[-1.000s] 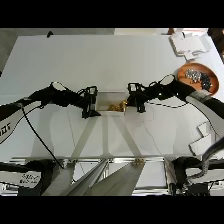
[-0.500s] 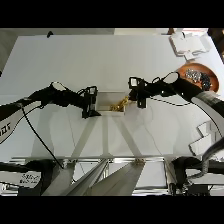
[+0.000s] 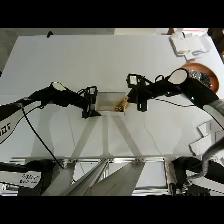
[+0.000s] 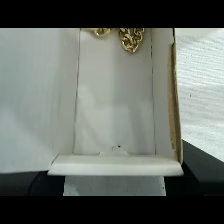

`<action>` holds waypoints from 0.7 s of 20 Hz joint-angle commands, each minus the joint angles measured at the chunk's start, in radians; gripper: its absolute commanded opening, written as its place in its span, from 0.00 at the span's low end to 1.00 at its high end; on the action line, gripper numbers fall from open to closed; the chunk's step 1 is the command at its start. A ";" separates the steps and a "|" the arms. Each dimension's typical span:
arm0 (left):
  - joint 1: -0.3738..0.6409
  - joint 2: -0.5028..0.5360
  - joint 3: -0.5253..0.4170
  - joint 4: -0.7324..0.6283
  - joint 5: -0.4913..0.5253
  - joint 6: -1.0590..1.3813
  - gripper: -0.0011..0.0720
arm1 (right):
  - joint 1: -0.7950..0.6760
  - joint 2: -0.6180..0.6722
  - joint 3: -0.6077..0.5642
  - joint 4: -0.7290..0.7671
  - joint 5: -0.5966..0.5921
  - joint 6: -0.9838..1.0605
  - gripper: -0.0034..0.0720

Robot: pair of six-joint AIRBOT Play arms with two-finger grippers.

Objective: Fold the box and place the chain.

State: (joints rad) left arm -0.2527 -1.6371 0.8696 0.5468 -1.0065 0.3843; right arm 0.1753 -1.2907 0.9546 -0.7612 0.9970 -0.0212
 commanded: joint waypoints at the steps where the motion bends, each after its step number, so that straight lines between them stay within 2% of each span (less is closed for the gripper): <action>1: 0.000 0.000 0.000 0.000 0.000 0.000 0.72 | 0.074 0.031 0.001 0.002 -0.045 0.056 0.06; 9: 0.000 0.000 0.000 0.000 0.000 0.000 0.72 | 0.281 0.031 0.001 0.095 -0.461 0.074 0.05; 11: 0.000 0.000 0.000 0.000 0.000 0.000 0.72 | 0.309 0.030 0.001 0.095 -0.516 0.076 0.05; 14: 0.000 0.000 0.000 0.000 0.000 0.000 0.72 | 0.311 0.024 0.001 0.087 -0.528 0.113 0.05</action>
State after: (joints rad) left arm -0.2527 -1.6371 0.8696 0.5468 -1.0065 0.3843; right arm 0.4660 -1.2625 0.9546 -0.6754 0.5362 0.0578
